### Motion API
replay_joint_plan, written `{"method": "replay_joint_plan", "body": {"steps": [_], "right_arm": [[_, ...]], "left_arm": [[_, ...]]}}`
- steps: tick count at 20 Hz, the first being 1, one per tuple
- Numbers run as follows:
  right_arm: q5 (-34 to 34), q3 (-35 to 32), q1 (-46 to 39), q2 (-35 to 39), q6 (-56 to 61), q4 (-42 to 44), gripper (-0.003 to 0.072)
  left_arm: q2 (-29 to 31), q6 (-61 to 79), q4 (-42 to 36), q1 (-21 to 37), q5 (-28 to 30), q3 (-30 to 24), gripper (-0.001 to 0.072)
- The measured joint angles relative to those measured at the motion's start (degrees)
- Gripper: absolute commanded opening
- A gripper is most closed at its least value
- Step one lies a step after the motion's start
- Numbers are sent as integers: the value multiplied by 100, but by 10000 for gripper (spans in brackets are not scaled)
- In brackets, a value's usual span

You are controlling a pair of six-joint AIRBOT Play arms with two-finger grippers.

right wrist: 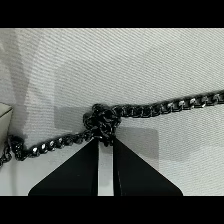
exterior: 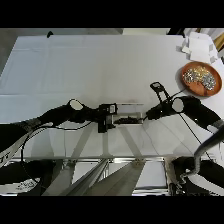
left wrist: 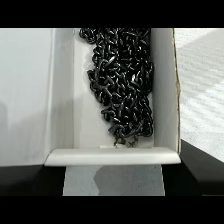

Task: Fold the box and place the chain.

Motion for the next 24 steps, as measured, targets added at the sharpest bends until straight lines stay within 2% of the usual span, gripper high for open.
{"method": "replay_joint_plan", "body": {"steps": [6, 10, 16, 20, 24], "right_arm": [[-59, -9, 4, 645, -13, -72, 9], [87, -9, 4, 1552, -42, -107, 10], [428, -9, 4, 3296, -490, 17, 10], [476, -9, 4, 4389, -925, 426, 10], [531, -9, 4, 4848, -1366, 1174, 10]], "left_arm": [[0, 0, 0, 0, 0, 0, 333], [0, -2, 0, 0, 0, 0, 333], [0, 0, 0, 0, 0, 0, 333], [0, 0, 0, 0, 0, 0, 333], [0, 0, 0, 0, 0, 0, 333]]}}
